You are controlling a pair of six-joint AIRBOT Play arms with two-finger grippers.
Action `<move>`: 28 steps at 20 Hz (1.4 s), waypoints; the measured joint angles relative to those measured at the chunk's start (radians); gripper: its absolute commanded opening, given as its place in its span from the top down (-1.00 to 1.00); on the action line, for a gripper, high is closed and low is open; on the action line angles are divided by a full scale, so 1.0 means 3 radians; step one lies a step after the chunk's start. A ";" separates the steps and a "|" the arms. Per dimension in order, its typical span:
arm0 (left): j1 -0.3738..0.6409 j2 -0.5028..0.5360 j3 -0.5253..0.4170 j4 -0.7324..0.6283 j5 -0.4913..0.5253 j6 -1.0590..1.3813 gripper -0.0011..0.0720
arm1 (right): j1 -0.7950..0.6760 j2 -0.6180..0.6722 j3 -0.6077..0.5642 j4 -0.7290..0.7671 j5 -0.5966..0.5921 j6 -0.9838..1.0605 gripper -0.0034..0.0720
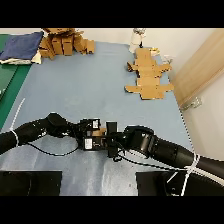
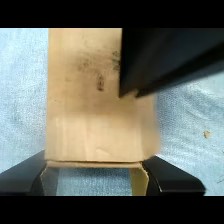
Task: Fold the box.
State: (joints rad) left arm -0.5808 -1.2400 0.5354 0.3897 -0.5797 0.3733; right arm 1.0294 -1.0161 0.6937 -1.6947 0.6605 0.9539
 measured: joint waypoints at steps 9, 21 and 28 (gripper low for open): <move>0.0000 0.0000 0.0000 0.0000 -0.0013 0.0000 -0.16 | 0.0003 0.0034 0.0038 0.0080 -0.0023 -0.0001 0.06; 0.0000 0.0000 0.0000 0.0001 -0.0013 0.0000 -0.16 | -0.0192 0.0320 -0.0233 0.0177 0.0076 0.0006 0.10; 0.0000 0.0000 0.0000 0.0000 -0.0013 0.0000 -0.16 | -0.0242 0.0544 -0.0509 0.0263 -0.0253 -0.0167 0.10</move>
